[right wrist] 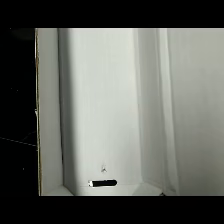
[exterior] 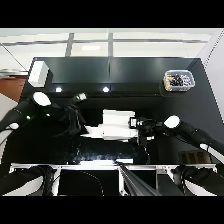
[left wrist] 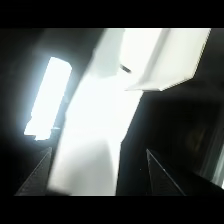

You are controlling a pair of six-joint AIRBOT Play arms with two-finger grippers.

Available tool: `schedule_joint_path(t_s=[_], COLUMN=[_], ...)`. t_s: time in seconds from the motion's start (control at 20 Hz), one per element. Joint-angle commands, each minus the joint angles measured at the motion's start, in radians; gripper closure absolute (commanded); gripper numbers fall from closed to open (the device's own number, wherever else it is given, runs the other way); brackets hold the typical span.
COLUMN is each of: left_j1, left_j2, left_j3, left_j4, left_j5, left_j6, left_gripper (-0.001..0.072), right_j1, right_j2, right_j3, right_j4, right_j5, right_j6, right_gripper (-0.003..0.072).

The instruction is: Fold the box and place the chain.

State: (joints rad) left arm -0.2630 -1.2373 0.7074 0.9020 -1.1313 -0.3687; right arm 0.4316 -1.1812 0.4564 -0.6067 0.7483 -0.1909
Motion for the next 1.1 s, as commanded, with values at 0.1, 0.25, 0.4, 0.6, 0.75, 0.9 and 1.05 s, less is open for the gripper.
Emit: schedule_joint_path(t_s=[0.1,0.25,0.4,0.6,0.75,0.9,1.05], left_j1=[-0.197,-0.206,-0.198,-0.198,-0.198,-0.197,-0.147], left_j2=[0.002,0.002,0.002,0.002,0.002,0.002,0.031], left_j3=[-0.039,-0.039,-0.039,-0.039,-0.039,-0.039,-0.039], left_j4=[0.049,0.04,0.036,0.04,0.04,0.04,0.001], left_j5=[0.225,0.275,0.232,0.234,0.237,0.221,0.119], left_j6=[-0.002,0.004,0.064,0.063,0.063,0.063,0.146], left_gripper=[0.0001,0.0002,0.0039,0.0036,0.0037,0.0014,0.0014], right_j1=[0.001,0.001,0.001,0.001,0.001,0.001,0.001], right_j2=[0.0,0.0,0.0,0.0,0.0,-0.001,-0.001], right_j3=[0.0,0.0,0.0,0.0,0.0,0.0,0.0], right_j4=[0.0,0.0,0.0,0.0,0.0,0.0,0.0], right_j5=[0.0,0.0,0.0,0.0,0.0,0.0,0.0], right_j6=[0.0,0.0,0.0,0.0,0.0,0.0,0.0], right_gripper=[0.0151,0.0151,0.0151,0.0151,0.0151,0.0151,0.0151])
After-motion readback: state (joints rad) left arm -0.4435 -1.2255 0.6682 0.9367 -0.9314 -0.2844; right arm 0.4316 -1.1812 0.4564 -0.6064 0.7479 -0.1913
